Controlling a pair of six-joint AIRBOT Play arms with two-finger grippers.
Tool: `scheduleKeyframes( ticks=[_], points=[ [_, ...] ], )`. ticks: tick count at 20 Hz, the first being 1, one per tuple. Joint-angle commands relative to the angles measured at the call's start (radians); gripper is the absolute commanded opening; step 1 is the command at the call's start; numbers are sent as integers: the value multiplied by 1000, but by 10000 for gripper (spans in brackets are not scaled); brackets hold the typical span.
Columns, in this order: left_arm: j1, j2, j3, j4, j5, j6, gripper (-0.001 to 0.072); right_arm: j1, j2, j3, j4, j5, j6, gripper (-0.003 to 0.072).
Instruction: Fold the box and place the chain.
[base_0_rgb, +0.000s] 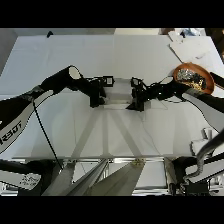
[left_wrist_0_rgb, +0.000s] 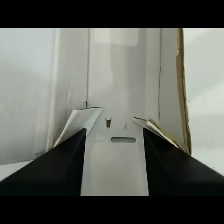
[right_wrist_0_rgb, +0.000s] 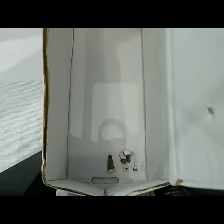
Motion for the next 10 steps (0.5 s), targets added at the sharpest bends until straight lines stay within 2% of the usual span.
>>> scheduleKeyframes(
  ticks=[1,3,4,7,8,10],
  points=[
    [-1,-14,0,-34,3,-4,589,1,1,0,0,1,0,518],
    [-1,-27,0,-33,-2,-4,577,1,1,0,0,1,0,518],
    [-1,-29,0,-32,-14,-3,537,1,1,0,0,1,0,518],
    [0,-29,0,-32,-30,-3,228,1,1,0,0,1,0,518],
    [0,-28,0,-32,-32,-3,21,1,1,0,0,1,0,518],
    [0,-19,0,-29,-34,-2,7,1,1,0,0,1,0,518]
  ],
)
